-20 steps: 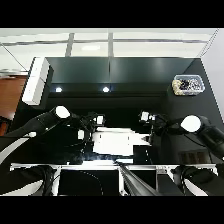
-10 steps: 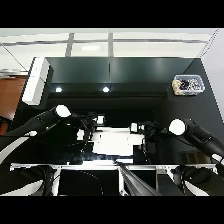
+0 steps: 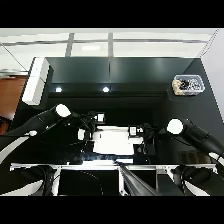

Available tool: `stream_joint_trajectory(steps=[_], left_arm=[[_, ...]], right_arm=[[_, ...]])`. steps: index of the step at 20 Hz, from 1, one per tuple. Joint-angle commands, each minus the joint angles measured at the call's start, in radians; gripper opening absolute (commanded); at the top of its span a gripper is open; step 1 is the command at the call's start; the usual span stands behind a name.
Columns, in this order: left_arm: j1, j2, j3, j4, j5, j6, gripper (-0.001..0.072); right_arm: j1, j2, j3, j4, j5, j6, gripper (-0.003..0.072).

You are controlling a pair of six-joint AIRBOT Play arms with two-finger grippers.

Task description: Fold the box and place the chain.

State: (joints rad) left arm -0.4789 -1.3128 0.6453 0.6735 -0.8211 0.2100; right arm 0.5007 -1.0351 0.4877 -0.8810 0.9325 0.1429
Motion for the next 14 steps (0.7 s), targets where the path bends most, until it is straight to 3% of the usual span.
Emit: stream_joint_trajectory(steps=[1,6,14], left_arm=[[0.001,-0.001,0.001,0.000,0.008,-0.005,0.0033],[0.003,-0.005,0.001,0.003,0.068,-0.035,0.0033],[0.015,-0.005,0.001,0.003,0.050,-0.035,0.0033]], right_arm=[[0.001,-0.007,-0.012,0.051,0.005,-0.063,0.0708],[0.001,-0.008,-0.050,0.079,0.005,-0.123,0.0708],[0.015,-0.008,-0.050,0.151,-0.058,-0.205,0.0707]])
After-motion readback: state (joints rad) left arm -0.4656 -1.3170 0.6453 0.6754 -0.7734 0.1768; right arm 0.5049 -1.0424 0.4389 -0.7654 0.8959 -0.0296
